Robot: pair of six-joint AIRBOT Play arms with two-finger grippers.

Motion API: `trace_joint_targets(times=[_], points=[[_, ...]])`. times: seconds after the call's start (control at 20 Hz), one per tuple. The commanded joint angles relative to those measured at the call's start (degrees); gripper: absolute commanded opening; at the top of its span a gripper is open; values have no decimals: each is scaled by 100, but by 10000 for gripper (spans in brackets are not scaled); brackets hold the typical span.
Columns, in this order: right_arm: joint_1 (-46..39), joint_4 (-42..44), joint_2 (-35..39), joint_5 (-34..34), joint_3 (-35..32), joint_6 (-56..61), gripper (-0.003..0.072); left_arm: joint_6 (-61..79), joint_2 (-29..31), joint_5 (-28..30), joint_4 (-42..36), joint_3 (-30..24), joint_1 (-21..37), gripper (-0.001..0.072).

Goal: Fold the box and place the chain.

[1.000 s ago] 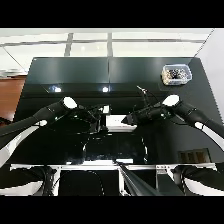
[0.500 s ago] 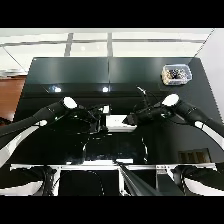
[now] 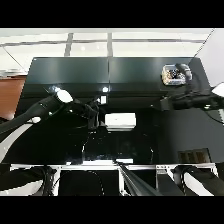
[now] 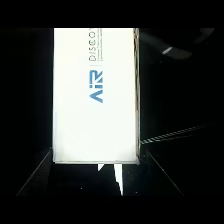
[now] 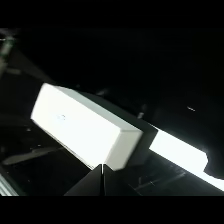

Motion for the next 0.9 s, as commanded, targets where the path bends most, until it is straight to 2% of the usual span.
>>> trace_joint_targets(times=[0.0, 0.15, 0.3, 0.4, 0.55, 0.85], points=[[-651, -330, 280, 260, -24, 72, 18, -1145, 251, -693, 140, 483, -7, 708], [-645, -310, 280, 4, -173, 72, 18, -1692, 20, -175, 50, 1045, -518, 707], [-645, -315, 280, -122, -262, 70, 18, -1851, -761, 111, 50, 1716, -984, 707], [-647, -315, 280, -157, -262, 68, 18, -1875, -1235, 144, 48, 2006, -1086, 707], [-647, -332, 280, -149, -262, 44, 18, -2321, -1561, 74, 55, 2100, -1119, 706], [-647, -337, 280, -238, -262, -39, 18, -2319, -1582, -511, 81, 2120, -1130, 706]])
